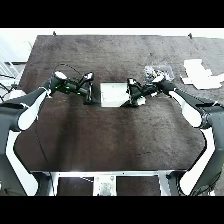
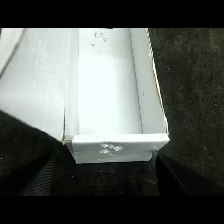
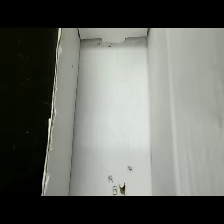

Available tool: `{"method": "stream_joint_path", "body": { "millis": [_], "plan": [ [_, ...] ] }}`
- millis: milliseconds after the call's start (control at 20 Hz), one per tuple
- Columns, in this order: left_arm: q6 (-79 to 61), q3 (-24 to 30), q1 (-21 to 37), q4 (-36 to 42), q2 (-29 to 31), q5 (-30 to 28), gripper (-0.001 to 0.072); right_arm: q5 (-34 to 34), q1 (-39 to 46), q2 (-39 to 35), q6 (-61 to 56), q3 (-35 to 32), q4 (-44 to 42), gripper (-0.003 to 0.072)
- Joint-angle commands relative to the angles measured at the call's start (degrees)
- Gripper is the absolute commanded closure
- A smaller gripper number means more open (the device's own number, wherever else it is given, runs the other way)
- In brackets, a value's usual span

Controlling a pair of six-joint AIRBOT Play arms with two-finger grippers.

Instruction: Fold the box and place the chain.

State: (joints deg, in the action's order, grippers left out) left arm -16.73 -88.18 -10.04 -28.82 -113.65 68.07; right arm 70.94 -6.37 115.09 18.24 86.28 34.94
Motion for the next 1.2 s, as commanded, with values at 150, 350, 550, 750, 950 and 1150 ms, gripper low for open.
{"method": "stream_joint_path", "body": {
  "millis": [150, 350, 550, 750, 950, 1150],
  "plan": [
    [-0.26, 0.02, -0.02, -2.27, -0.07, 1.03, -0.0011, 0.09, -0.02, -0.02, 0.02, 0.04, -0.02, 0.01],
    [-0.26, 0.04, -0.02, -2.47, -0.07, 1.53, -0.0011, 0.09, -0.02, -0.02, 0.04, 0.04, -0.02, 0.01],
    [-0.28, 0.04, -1.01, -2.36, -0.07, 1.01, -0.001, 0.09, -0.02, -0.02, 0.02, 0.04, 0.0, 0.0099],
    [-0.24, 0.04, -2.47, -2.12, -0.07, -3.69, -0.001, 0.07, -0.02, -0.02, 0.04, 0.04, 0.0, 0.01],
    [0.35, 0.04, -2.89, -0.48, -0.9, -2.75, -0.001, 0.09, -0.02, -0.02, 0.04, 0.04, 0.0, 0.01],
    [0.17, 0.04, -3.26, 2.12, -2.67, -3.72, -0.001, 0.09, -0.02, -0.02, 0.04, 0.04, 0.0, 0.0099]
  ]
}}
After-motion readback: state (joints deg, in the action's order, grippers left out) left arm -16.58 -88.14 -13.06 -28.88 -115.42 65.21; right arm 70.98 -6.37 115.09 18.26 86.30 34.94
